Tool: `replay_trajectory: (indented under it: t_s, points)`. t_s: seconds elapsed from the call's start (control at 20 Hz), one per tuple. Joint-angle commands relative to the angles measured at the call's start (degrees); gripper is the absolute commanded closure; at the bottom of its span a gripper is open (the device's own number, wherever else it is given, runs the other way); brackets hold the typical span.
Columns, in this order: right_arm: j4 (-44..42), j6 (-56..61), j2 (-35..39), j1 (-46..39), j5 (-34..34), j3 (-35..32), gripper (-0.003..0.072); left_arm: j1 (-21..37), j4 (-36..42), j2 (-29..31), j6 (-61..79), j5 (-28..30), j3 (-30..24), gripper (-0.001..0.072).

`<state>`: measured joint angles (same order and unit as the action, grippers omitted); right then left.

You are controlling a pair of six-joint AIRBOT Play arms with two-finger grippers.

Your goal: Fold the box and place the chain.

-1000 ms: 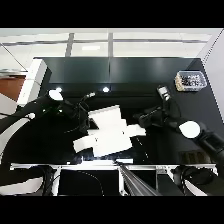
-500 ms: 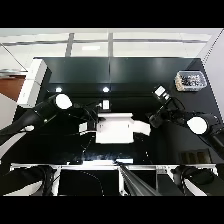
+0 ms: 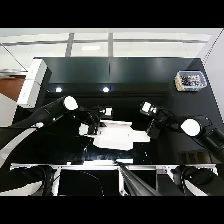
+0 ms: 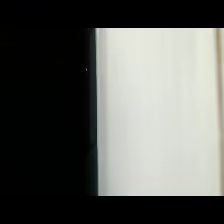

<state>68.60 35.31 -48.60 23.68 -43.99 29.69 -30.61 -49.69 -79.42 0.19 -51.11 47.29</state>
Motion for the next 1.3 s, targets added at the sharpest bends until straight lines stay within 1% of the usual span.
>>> replay_trajectory:
  t_s: [0.0,0.1,0.2,0.45,0.5,0.6,0.75,0.9,0.95,1.15,1.25]
  points:
    - [-2.58,-4.33,-0.24,0.48,-2.84,-0.81,-0.0023,0.00,-0.66,-0.44,-4.22,-0.48,-0.04,0.0680]
    - [-3.04,-4.66,-0.24,0.48,-5.57,-0.83,-0.0023,-0.02,-0.63,-0.42,-5.84,-0.52,-0.04,0.0681]
    - [-5.49,-7.39,-0.24,0.48,-8.02,-1.29,-0.0023,-0.04,-0.61,-0.31,-6.47,-0.37,-0.04,0.0681]
    - [-14.62,-15.54,-0.24,0.70,-8.31,-5.38,-0.0023,-0.04,-0.61,-0.26,-7.21,-0.81,-0.04,0.0681]
    - [-14.95,-16.09,-0.26,1.46,-8.24,-5.90,-0.0024,-0.04,-0.61,-0.26,-7.23,-1.07,-0.04,0.0681]
    - [-14.78,-16.31,-0.26,4.81,-6.73,-6.51,-0.0023,-0.04,-0.61,-0.26,-7.23,-1.46,-0.04,0.0681]
    - [-12.20,-16.26,-0.59,10.03,-2.14,-7.06,-0.0023,-0.04,-0.61,-0.26,-7.23,-1.42,-0.04,0.0681]
    - [-11.98,-17.25,-3.23,12.22,-1.66,-7.06,-0.0023,-0.04,-0.61,-0.26,-7.19,-1.38,-0.04,0.0681]
    - [-12.00,-17.77,-4.02,13.22,-0.55,-7.06,-0.0024,-0.04,-0.61,-0.26,-7.10,-1.31,-0.04,0.0681]
    - [-12.46,-17.70,-5.07,17.66,6.23,-7.06,-0.0023,-0.04,-0.61,-0.26,-7.10,-1.11,-0.04,0.0681]
    - [-14.23,-17.57,-5.07,18.64,8.83,-7.04,-0.0024,-0.04,-0.61,-0.26,-7.10,-0.96,-0.04,0.0681]
